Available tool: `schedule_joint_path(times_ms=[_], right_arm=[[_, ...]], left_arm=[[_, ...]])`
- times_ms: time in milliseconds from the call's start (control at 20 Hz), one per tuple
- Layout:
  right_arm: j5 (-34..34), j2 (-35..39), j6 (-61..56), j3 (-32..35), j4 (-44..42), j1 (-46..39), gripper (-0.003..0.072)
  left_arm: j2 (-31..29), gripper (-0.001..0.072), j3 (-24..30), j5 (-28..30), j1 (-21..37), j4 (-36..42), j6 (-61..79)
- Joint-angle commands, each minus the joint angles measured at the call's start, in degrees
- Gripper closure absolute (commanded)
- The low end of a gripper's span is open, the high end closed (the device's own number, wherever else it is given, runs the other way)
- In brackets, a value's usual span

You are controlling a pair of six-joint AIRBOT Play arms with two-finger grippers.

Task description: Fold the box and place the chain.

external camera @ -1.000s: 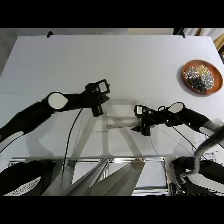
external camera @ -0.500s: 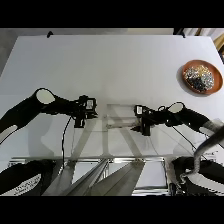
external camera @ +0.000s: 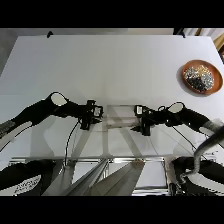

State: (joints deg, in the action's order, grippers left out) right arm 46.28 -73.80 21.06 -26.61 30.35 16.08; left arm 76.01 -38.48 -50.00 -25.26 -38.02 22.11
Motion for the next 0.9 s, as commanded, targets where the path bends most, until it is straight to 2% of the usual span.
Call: schedule_joint_path(times_ms=[0, 350, 500, 550, 850], right_arm=[[0.0, 0.0, 0.0, 0.0, 0.0, 0.0, 0.0228], [0.0, 0.0, 0.0, 0.0, 0.0, 0.0, 0.0228], [0.0, 0.0, 0.0, 0.0, 0.0, 0.0, 0.0228], [0.0, 0.0, 0.0, 0.0, 0.0, 0.0, 0.0228], [0.0, 0.0, 0.0, 0.0, 0.0, 0.0, 0.0228]], left_arm=[[0.3, 0.0495, 0.0, 0.9, -0.6, -0.3, 0.4], [0.3, 0.0517, 0.0, 4.8, -5.4, 1.3, -2.6], [0.3, 0.0521, 0.0, 5.2, -5.9, 1.6, -7.3], [0.3, 0.0569, 0.0, 5.2, -5.9, 1.5, -8.1], [0.4, 0.0574, 0.0, 5.2, -7.6, 1.6, -8.5]])
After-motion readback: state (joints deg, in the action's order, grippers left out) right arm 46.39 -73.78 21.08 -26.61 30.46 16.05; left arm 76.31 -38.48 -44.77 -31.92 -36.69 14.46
